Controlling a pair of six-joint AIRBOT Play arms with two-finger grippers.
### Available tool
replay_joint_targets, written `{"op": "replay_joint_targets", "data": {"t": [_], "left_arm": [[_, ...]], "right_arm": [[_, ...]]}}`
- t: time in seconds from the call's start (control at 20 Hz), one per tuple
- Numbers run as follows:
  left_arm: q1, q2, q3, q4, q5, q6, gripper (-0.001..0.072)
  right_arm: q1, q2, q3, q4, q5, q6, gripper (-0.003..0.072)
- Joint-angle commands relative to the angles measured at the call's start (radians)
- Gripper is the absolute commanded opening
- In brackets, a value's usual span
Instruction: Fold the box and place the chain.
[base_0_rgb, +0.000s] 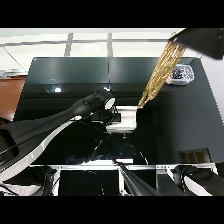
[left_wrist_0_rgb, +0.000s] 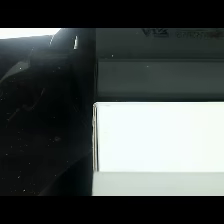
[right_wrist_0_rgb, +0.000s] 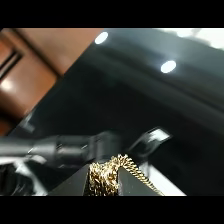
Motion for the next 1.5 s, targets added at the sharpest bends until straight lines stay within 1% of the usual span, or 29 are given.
{"op": "replay_joint_targets", "data": {"t": [0.0, 0.1, 0.4, 0.45, 0.55, 0.6, 0.75, 0.9, 1.15, 1.25, 1.4, 1.45], "left_arm": [[0.001, 0.000, 0.001, 0.000, -0.001, 0.000, 0.0028], [0.001, 0.000, 0.001, 0.000, -0.001, 0.000, 0.0028], [0.001, 0.000, 0.001, 0.000, -0.001, 0.000, 0.0028], [0.001, 0.000, 0.001, 0.000, -0.001, 0.000, 0.0028], [0.001, 0.000, 0.001, 0.000, -0.002, 0.000, 0.0028], [0.001, 0.000, 0.001, 0.000, -0.002, 0.000, 0.0028], [0.001, 0.000, 0.001, 0.000, -0.001, 0.000, 0.0028], [0.001, 0.000, 0.001, 0.000, -0.002, 0.000, 0.0028], [0.001, 0.000, 0.001, 0.000, -0.001, 0.000, 0.0028], [0.001, 0.000, 0.001, 0.000, -0.001, 0.000, 0.0028], [0.001, 0.000, 0.001, 0.000, -0.002, 0.000, 0.0028], [0.001, 0.000, 0.001, 0.000, -0.002, 0.000, 0.0028]], "right_arm": [[0.076, -0.002, -0.003, -0.012, 0.014, 0.011, 0.0014], [0.084, -0.006, -0.027, -0.027, 0.004, 0.014, 0.0014], [0.083, -0.006, -0.163, -0.036, -0.011, 0.013, 0.0014], [0.083, -0.006, -0.177, -0.063, -0.009, 0.013, 0.0014], [0.079, -0.006, -0.177, -0.148, -0.006, 0.015, 0.0014], [0.068, -0.006, -0.177, -0.152, -0.001, 0.015, 0.0014], [0.039, -0.005, -0.177, -0.140, 0.014, 0.018, 0.0014], [0.040, -0.006, -0.177, -0.093, 0.017, 0.018, 0.0014], [0.047, -0.006, -0.177, -0.105, 0.068, 0.018, 0.0014], [0.065, -0.006, -0.183, -0.110, 0.067, 0.018, 0.0014], [0.100, -0.006, -0.241, -0.105, 0.049, 0.018, 0.0014], [0.114, -0.006, -0.276, -0.103, 0.023, 0.018, 0.0014]]}}
